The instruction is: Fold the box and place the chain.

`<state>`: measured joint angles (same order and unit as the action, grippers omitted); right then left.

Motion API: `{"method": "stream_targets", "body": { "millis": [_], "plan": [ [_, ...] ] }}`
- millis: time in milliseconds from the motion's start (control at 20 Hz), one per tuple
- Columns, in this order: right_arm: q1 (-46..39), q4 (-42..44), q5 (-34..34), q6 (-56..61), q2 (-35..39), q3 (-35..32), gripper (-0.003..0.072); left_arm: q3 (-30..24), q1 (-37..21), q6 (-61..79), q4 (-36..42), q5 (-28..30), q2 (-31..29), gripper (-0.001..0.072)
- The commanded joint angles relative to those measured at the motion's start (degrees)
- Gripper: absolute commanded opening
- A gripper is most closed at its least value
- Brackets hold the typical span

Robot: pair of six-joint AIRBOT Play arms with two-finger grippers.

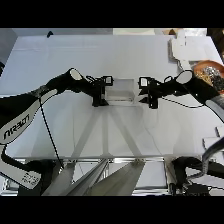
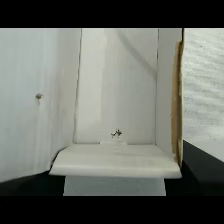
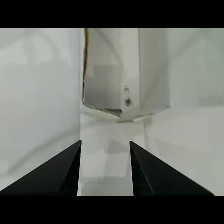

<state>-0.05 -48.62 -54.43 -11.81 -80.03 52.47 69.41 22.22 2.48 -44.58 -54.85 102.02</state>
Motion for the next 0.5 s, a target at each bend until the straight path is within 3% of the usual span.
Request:
{"method": "stream_targets", "body": {
  "millis": [0, 300, 400, 450],
  "plan": [
    [2.4, 1.5, 2.3, -2.2, -2.3, 0.0, 0.0315, 0.0, 0.0, 0.0, 0.0, 0.0, 0.0, 0.0213],
    [3.7, 2.4, 6.3, -2.2, -2.7, 0.0, 0.0259, 0.0, 0.0, 0.0, 0.0, 0.0, 0.0, 0.0213],
    [3.7, 2.4, 6.3, -2.2, -2.7, 0.0, 0.0173, 0.0, 0.0, 0.0, 0.0, 0.0, 0.0, 0.0213],
    [3.7, 2.4, 6.3, -2.2, -2.7, 0.0, 0.0169, 0.0, 0.0, 0.0, 0.0, 0.0, 0.0, 0.0213]
  ]
}}
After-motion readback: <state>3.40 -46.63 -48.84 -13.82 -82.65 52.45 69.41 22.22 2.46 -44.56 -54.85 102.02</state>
